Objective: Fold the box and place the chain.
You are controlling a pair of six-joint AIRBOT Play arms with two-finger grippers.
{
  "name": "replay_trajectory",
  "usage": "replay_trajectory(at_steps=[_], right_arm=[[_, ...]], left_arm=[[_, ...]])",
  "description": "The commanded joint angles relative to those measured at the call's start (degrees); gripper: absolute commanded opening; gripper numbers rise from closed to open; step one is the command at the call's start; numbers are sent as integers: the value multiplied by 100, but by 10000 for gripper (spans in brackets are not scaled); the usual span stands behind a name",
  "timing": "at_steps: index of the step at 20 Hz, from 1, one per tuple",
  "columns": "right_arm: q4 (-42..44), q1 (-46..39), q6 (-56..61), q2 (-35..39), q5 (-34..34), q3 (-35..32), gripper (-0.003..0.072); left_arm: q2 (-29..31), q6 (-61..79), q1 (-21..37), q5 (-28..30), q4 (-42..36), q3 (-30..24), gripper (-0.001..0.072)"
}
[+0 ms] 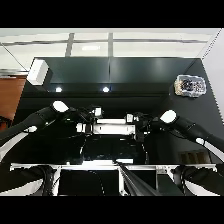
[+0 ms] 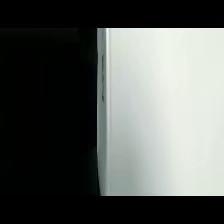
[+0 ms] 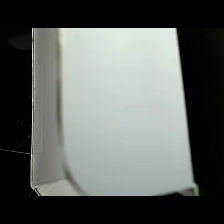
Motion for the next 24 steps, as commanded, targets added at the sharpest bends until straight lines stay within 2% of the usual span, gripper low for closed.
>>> replay_trajectory(at_steps=[1, 12, 13, 14, 22, 23, 24], right_arm=[[48, -13, -98, -131, 4, 17, 690], [-22, -13, 177, -201, -105, 94, 688], [-26, -13, 177, -201, -105, 94, 598], [-33, 0, 181, -201, -107, 94, 551], [-214, 105, 282, -216, -192, 94, 550], [-214, 105, 282, -216, -192, 94, 548], [-216, 105, 280, -216, -190, 94, 490]], left_arm=[[0, -9, -4, 4, -2, -2, 29], [0, -9, -4, 4, -20, -2, 29], [0, -9, -4, 7, -20, -2, 29], [0, -9, -4, 7, -20, -2, 29], [42, -11, 9, 59, -15, 0, 38], [105, -57, 33, 66, -2, 0, 162], [188, -216, 79, 66, 26, 0, 274]])
